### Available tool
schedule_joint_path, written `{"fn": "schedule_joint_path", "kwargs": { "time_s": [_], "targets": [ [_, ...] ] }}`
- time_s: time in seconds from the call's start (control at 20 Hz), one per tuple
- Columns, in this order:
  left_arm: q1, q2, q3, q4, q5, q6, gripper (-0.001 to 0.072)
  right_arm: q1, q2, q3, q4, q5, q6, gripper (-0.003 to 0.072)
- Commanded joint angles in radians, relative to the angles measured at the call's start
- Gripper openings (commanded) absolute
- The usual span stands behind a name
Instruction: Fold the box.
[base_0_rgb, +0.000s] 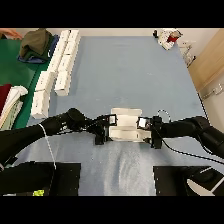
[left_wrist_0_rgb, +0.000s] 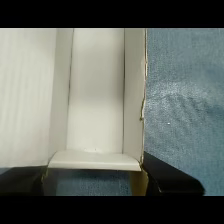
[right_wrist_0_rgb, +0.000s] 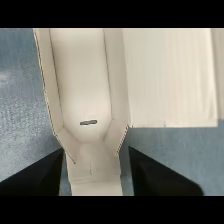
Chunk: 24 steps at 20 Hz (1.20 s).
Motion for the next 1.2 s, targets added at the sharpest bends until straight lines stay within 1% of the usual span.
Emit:
{"fn": "schedule_joint_path", "kwargs": {
  "time_s": [0.0,0.05,0.1,0.2,0.25,0.3,0.75,0.8,0.85,0.9,0.95,1.0,1.1,1.15],
  "targets": [
    [0.000,0.000,0.000,0.000,0.000,0.000,0.0459,0.001,-0.024,-0.002,0.071,0.037,-0.100,0.0379],
    [0.000,0.000,0.000,0.000,0.000,0.000,0.0459,0.001,-0.024,-0.002,0.078,0.032,-0.100,0.0285],
    [0.000,0.000,0.000,0.000,0.000,0.000,0.0459,0.002,-0.024,-0.002,0.090,0.026,-0.100,0.0215],
    [0.000,0.000,0.001,0.000,0.000,0.000,0.0459,0.006,-0.025,-0.002,0.126,0.022,-0.100,0.0139],
    [0.000,0.000,0.000,0.000,0.000,0.000,0.0459,0.016,-0.025,-0.002,0.132,0.025,-0.100,0.0134],
    [0.000,0.000,0.000,0.000,0.000,0.000,0.0459,0.026,-0.028,-0.002,0.135,0.030,-0.100,0.0066],
    [0.000,0.000,0.001,0.000,0.000,0.000,0.0459,0.078,-0.083,-0.002,0.177,0.109,-0.101,0.0067],
    [0.000,0.000,0.001,0.000,0.000,0.000,0.0459,0.077,-0.084,-0.003,0.174,0.114,-0.101,0.0117],
    [0.000,0.000,0.000,0.000,0.000,0.000,0.0459,0.077,-0.086,-0.003,0.174,0.120,-0.101,0.0306],
    [0.000,0.000,0.000,0.000,0.000,0.000,0.0459,0.077,-0.088,-0.003,0.174,0.123,-0.101,0.0543],
    [0.000,0.000,0.001,0.000,0.000,0.000,0.0459,0.078,-0.087,-0.003,0.174,0.123,-0.101,0.0612],
    [0.000,0.000,0.001,0.000,0.000,0.000,0.0459,0.078,-0.087,-0.003,0.174,0.123,-0.101,0.0612],
    [0.000,0.000,0.000,0.000,0.000,0.000,0.0459,0.078,-0.087,-0.003,0.174,0.123,-0.100,0.0713],
    [0.000,0.000,0.000,0.000,0.000,0.000,0.0459,0.077,-0.087,-0.003,0.174,0.123,-0.100,0.0713]
  ]
}}
